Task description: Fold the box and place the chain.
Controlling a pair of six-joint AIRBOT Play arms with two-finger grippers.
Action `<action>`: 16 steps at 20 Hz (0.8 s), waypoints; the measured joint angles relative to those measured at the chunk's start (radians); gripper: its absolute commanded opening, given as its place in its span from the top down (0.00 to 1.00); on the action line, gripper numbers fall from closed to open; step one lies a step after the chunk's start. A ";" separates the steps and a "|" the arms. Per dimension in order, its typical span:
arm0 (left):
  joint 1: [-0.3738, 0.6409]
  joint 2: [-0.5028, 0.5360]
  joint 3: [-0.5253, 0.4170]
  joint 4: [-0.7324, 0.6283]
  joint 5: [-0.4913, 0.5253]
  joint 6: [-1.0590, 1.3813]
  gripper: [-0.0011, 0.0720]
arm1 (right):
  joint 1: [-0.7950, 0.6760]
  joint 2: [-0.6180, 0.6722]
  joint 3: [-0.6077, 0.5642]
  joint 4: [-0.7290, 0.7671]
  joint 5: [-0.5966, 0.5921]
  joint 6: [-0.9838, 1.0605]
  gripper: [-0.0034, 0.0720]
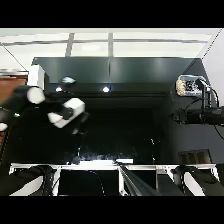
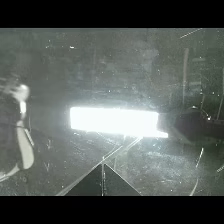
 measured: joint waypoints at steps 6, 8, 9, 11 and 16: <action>0.529 0.014 -0.017 -0.002 -0.056 -0.124 0.59 | 0.000 0.000 0.000 0.001 -0.012 0.000 0.94; 0.619 0.002 -0.018 -0.049 -0.003 -0.106 0.59 | 0.000 0.000 0.000 0.001 -0.019 0.000 0.94; 0.642 -0.010 -0.016 -0.072 0.017 -0.077 0.59 | 0.000 0.000 0.000 0.001 -0.022 0.000 0.94; 0.660 -0.044 -0.006 -0.112 0.070 -0.027 0.59 | 0.000 0.000 0.000 0.002 -0.026 0.000 0.94; 0.670 -0.182 0.092 -0.148 0.159 0.024 0.59 | 0.000 0.000 0.000 0.002 -0.030 0.008 0.94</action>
